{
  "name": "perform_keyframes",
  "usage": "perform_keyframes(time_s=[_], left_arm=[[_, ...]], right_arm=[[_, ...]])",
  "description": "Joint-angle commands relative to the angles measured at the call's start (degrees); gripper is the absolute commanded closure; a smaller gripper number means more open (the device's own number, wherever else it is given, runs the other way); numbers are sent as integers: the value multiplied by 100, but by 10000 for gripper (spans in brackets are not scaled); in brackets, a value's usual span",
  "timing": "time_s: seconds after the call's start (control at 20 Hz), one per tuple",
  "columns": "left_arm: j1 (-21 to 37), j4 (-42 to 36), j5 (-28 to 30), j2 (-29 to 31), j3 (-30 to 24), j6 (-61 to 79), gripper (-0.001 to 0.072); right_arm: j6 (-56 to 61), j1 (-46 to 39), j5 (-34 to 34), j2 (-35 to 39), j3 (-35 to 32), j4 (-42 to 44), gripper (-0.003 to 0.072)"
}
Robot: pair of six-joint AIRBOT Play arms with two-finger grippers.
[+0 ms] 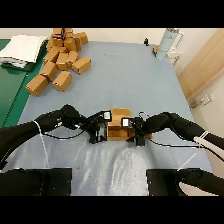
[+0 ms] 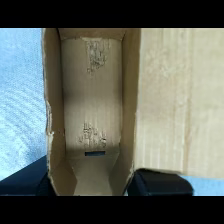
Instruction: Fold the box.
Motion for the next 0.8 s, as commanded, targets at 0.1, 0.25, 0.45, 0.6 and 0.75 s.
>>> perform_keyframes(time_s=[0.1, 0.25, 0.45, 0.6, 0.75], left_arm=[[-94, -326, 122, -122, -9, 238, 24], [-208, -339, 181, -192, 35, 236, 24], [-236, -345, 212, -229, 96, 234, 24], [-273, -343, 203, -229, 94, 234, 25], [-363, -317, 214, -262, 114, 221, 26]], right_arm=[[0, 2, 0, -2, 0, 2, 168], [0, 2, 0, -2, 0, 2, 168], [0, 2, 0, -2, 0, 2, 168], [0, 2, 0, -2, 0, 2, 168], [0, 2, 2, -2, 0, 2, 168]])
